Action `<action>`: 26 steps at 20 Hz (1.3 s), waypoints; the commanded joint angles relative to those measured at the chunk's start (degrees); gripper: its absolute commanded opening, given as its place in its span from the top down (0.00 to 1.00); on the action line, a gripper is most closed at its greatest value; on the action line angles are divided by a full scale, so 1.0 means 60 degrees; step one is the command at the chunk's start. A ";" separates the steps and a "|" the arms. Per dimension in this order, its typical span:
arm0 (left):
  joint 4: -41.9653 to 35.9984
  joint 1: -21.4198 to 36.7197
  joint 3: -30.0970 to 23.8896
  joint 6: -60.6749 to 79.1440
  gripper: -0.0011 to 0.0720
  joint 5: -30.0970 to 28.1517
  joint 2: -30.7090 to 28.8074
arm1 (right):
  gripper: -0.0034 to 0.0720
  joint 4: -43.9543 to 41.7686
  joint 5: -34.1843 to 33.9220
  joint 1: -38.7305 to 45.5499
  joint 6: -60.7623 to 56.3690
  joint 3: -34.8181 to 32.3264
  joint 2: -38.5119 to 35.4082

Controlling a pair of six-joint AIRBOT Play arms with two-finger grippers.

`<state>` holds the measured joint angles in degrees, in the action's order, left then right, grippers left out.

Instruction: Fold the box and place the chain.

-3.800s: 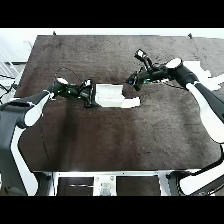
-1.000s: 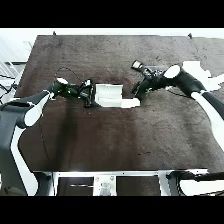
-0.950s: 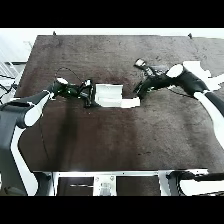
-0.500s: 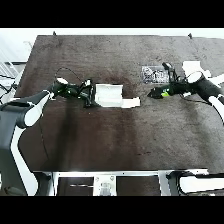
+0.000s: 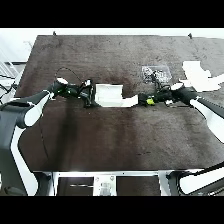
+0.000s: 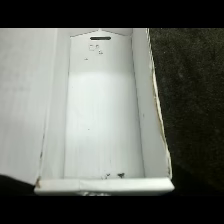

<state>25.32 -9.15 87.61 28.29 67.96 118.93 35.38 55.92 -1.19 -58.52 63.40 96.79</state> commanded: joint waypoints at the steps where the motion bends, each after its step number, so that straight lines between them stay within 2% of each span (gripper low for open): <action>1: 0.0004 0.0004 -0.0004 0.0004 0.26 -0.0007 0.0000 | 0.95 -0.1002 0.0226 -0.0412 0.0364 0.0080 0.0040; 5: 0.0011 0.0007 -0.0004 0.0004 0.26 -0.0007 0.0000 | 0.95 -0.0973 0.0186 -0.0572 0.0361 0.0087 -0.0579; 6: 0.0011 0.0007 0.0000 0.0004 0.26 -0.0007 0.0000 | 0.84 -0.0976 0.0189 -0.0586 0.0353 0.0087 -0.0645; 7: 0.0015 0.0007 -0.0004 0.0004 0.26 -0.0007 0.0000 | 0.66 -0.0973 0.0193 -0.0594 0.0328 0.0087 -0.0645; 8: 0.0018 0.0007 -0.0004 0.0004 0.26 -0.0007 0.0000 | 0.58 -0.0976 0.0226 -0.0594 0.0328 0.0087 -0.0641; 9: 0.0025 0.0007 -0.0004 0.0004 0.26 -0.0007 0.0000 | 0.58 -0.1009 0.0226 -0.0597 0.0324 0.0087 -0.0641; 11: 0.0025 0.0004 -0.0004 0.0004 0.26 -0.0007 0.0000 | 0.50 -0.1045 0.0193 -0.0605 0.0291 0.0084 -0.0623; 13: 0.0025 0.0007 -0.0004 0.0004 0.26 -0.0007 0.0000 | 0.36 -0.1042 -0.0040 -0.0616 -0.0084 0.0087 -0.0506; 26: 0.0029 0.0004 -0.0004 0.0004 0.26 -0.0004 0.0000 | 0.36 -0.0987 -0.0248 -0.1446 -0.0554 0.0674 -0.0219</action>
<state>25.47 -9.15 87.61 28.29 67.94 118.93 29.12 54.70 -9.15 -60.77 66.61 95.44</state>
